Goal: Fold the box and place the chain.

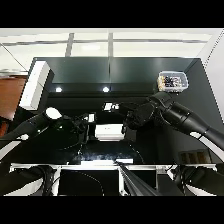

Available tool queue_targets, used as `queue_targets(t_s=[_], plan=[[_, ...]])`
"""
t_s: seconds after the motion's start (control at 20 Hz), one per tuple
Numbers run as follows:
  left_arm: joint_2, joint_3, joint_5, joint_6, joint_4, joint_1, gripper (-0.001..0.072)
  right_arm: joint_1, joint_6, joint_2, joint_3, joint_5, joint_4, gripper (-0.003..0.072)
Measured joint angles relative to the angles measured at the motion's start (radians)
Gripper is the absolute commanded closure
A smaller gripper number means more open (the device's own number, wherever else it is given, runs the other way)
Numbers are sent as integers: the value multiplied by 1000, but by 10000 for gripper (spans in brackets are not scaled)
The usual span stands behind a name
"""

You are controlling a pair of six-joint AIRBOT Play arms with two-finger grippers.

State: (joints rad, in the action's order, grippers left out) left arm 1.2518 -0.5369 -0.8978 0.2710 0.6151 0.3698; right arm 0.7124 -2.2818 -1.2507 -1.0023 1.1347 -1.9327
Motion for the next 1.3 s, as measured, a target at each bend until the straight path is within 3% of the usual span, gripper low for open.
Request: queue_targets(t_s=[0.65, 1.1, 1.15, 1.25, 1.3], plan=[[0, 0, 0, 3, 1, 0, 315, 13, 13, -6, 22, -34, -27, 473], [0, 0, -1, 2, 1, 0, 315, 3, 86, 16, -15, 17, -21, 474], [0, 0, -1, 2, 1, 0, 315, -7, 106, 27, -19, 24, -19, 486], [0, 0, -1, 1, 1, 0, 314, -45, 162, 49, -23, 43, -19, 656], [0, 0, -1, 1, 1, 0, 309, -72, 196, 57, -23, 57, -21, 657]])
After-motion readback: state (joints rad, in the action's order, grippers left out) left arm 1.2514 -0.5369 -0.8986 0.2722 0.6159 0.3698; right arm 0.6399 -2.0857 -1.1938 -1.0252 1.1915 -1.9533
